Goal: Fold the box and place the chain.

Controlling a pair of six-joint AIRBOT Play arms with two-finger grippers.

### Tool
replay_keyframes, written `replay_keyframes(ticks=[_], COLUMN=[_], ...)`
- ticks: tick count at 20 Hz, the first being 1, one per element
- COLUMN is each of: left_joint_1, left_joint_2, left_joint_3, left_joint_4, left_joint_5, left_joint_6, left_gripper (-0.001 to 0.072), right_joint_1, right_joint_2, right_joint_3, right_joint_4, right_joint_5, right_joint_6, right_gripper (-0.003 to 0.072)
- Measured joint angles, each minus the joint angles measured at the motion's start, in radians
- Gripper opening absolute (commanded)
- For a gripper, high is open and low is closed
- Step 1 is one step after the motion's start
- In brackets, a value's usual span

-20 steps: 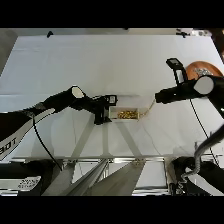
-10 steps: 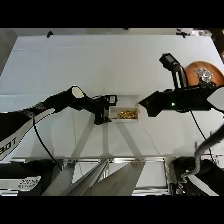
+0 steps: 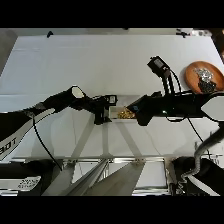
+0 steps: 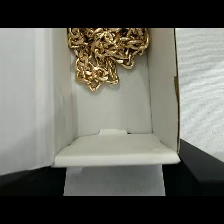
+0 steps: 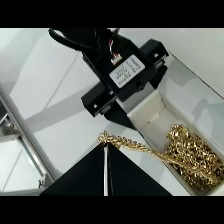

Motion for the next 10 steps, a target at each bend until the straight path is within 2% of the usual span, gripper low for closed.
replay_keyframes(ticks=[4,10], left_joint_1=[0.0,0.0], left_joint_2=[0.0,0.0], left_joint_3=[0.0,0.0], left_joint_4=[0.0,0.0], left_joint_5=[0.0,0.0], left_joint_6=[0.0,0.0], left_gripper=[0.0414,0.0414], right_joint_1=[0.016,0.021], right_joint_2=[0.0,-0.035], right_joint_3=[0.0,-0.011], right_joint_4=[-0.012,-0.217], right_joint_5=[-0.047,-0.019], right_joint_6=[0.028,0.165], right_gripper=[0.001,0.001])
